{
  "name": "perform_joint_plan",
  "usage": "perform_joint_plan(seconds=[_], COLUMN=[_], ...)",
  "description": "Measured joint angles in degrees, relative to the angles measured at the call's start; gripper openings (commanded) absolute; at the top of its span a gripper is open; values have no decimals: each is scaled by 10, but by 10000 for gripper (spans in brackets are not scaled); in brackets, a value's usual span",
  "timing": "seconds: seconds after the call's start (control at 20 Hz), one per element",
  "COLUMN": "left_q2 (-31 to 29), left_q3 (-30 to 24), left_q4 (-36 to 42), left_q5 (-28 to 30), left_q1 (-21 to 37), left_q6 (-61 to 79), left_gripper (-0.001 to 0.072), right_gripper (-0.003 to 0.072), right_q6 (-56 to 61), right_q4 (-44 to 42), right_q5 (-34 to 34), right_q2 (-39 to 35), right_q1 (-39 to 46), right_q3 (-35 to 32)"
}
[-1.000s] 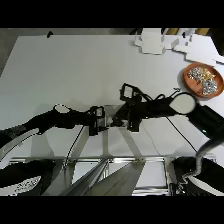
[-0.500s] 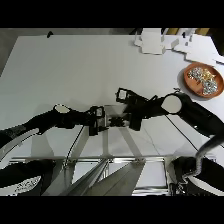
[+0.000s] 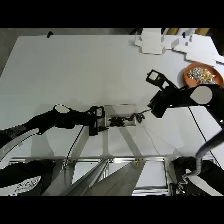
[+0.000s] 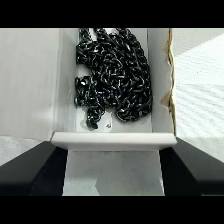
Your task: Fold the box and place the chain.
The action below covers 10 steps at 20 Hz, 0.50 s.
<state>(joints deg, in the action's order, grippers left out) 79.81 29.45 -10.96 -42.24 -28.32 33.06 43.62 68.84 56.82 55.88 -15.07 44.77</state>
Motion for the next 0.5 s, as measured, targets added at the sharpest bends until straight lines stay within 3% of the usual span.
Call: perform_joint_plan(seconds=[0.5], left_q2=[0], left_q3=[0], left_q4=[0], left_q5=[0], left_q1=[0], left_q6=[0], left_gripper=[272], right_gripper=[224], right_q6=[-97], right_q4=[-65], right_q5=[34], right_q2=[96], right_q1=[26], right_q3=[-1])
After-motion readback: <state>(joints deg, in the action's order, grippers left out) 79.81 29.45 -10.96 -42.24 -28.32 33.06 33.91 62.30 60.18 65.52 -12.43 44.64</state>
